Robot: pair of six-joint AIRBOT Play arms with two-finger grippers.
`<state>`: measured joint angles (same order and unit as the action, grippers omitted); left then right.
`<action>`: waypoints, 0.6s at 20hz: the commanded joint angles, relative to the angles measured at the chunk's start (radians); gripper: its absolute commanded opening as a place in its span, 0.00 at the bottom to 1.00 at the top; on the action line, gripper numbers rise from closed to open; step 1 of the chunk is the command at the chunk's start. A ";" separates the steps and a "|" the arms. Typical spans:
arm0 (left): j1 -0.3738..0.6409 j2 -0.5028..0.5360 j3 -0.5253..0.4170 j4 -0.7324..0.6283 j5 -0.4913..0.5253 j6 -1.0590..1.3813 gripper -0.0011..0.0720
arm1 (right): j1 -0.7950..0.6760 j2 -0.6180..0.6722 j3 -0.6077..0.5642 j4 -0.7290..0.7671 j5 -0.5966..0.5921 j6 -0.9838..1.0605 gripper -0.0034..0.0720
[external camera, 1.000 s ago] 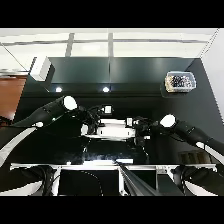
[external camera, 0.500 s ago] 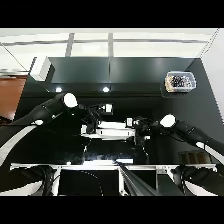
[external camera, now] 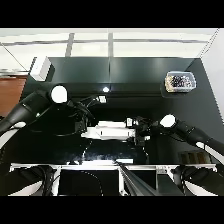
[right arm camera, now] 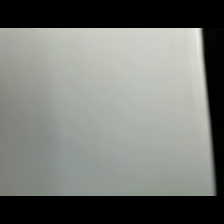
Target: Fold the box and place the chain.
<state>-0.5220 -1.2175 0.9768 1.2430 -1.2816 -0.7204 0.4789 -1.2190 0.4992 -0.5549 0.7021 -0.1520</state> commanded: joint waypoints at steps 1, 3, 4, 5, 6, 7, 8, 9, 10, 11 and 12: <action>0.000 0.077 -0.055 -0.021 -0.024 -0.211 0.04 | 0.001 -0.001 0.000 0.000 0.000 0.001 0.36; 0.000 0.109 -0.148 -0.226 0.000 -0.195 0.04 | 0.001 -0.001 0.000 0.000 0.000 0.001 0.36; 0.000 0.117 -0.204 -0.365 0.049 -0.159 0.04 | 0.001 -0.001 0.000 0.000 0.000 0.001 0.36; -0.002 0.131 -0.261 -0.504 0.142 -0.089 0.04 | 0.001 0.000 0.000 0.000 0.000 0.001 0.36; 0.000 0.147 -0.311 -0.660 0.261 -0.001 0.04 | 0.001 0.000 0.000 0.000 0.000 0.001 0.36; 0.000 0.159 -0.343 -0.801 0.372 0.077 0.05 | 0.001 0.000 0.000 0.000 0.000 0.001 0.36; 0.000 0.161 -0.364 -0.944 0.481 0.162 0.05 | 0.001 0.000 0.000 0.000 0.000 0.001 0.36; 0.000 0.155 -0.374 -1.045 0.565 0.226 0.05 | 0.001 0.000 0.000 0.000 0.000 0.001 0.36; 0.000 0.143 -0.376 -1.086 0.640 0.279 0.05 | 0.001 0.000 0.000 0.000 0.000 0.001 0.36; 0.000 0.127 -0.375 -1.071 0.697 0.306 0.05 | 0.001 0.000 0.000 0.000 0.000 0.001 0.36; 0.003 0.105 -0.373 -1.011 0.733 0.304 0.05 | 0.001 0.000 0.000 0.000 0.000 0.001 0.36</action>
<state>-0.5217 -1.0889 0.6319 0.3660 -0.7696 -0.5430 0.4789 -1.2190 0.4992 -0.5552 0.7025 -0.1513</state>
